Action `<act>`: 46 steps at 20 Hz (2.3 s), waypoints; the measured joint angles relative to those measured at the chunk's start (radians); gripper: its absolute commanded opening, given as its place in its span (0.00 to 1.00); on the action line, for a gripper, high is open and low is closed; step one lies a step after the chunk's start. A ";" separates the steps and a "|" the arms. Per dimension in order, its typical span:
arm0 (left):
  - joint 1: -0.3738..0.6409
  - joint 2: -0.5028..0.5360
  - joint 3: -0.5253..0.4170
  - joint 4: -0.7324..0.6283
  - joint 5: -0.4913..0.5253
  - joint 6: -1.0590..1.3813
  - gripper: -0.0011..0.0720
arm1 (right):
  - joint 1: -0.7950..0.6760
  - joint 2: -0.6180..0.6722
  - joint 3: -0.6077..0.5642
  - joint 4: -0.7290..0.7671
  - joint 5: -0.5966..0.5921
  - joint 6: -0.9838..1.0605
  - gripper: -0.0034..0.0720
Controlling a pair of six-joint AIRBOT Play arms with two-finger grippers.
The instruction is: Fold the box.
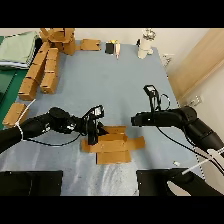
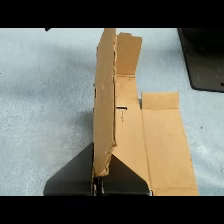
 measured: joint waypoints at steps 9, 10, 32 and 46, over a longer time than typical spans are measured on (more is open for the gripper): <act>-0.015 0.026 -0.012 0.076 0.001 -0.049 0.03 | 0.175 0.000 0.000 -0.249 -0.018 0.192 0.05; -0.022 0.029 -0.012 0.085 0.001 -0.060 0.03 | 0.182 0.002 0.000 -0.259 -0.028 0.199 0.05; -0.055 0.051 -0.002 0.160 0.048 -0.172 0.03 | 0.817 0.014 -0.103 -0.248 -0.264 0.135 0.69; -0.055 0.051 -0.002 0.159 0.044 -0.174 0.03 | 0.876 -0.103 -0.106 -0.392 -0.156 0.101 0.69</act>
